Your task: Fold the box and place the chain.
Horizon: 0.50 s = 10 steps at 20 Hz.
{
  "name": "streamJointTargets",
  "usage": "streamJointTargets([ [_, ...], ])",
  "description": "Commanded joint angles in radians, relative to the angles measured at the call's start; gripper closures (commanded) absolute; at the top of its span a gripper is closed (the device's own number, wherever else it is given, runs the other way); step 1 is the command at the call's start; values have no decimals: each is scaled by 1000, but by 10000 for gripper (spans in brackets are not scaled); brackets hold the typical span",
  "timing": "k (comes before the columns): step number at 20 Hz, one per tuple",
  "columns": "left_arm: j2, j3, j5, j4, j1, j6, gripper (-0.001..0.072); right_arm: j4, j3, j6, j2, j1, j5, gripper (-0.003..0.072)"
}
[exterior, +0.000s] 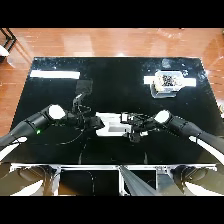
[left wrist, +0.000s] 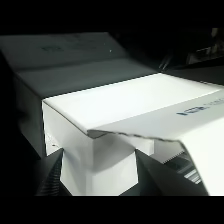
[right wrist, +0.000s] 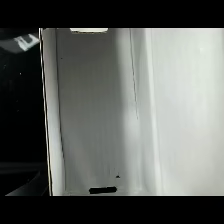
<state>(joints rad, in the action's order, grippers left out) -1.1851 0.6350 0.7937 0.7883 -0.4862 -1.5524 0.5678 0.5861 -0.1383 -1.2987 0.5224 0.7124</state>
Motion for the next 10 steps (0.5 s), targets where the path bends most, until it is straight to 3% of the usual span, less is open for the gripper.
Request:
streamJointTargets([
  [1, -2, -1, -31, 8, 0, -5, 157, 2, 0, -1, 0, 1, 5, 331],
  [10, -32, -1, -43, 8, 2, -5, 149, 2, 0, -1, 0, 1, 5, 332],
])
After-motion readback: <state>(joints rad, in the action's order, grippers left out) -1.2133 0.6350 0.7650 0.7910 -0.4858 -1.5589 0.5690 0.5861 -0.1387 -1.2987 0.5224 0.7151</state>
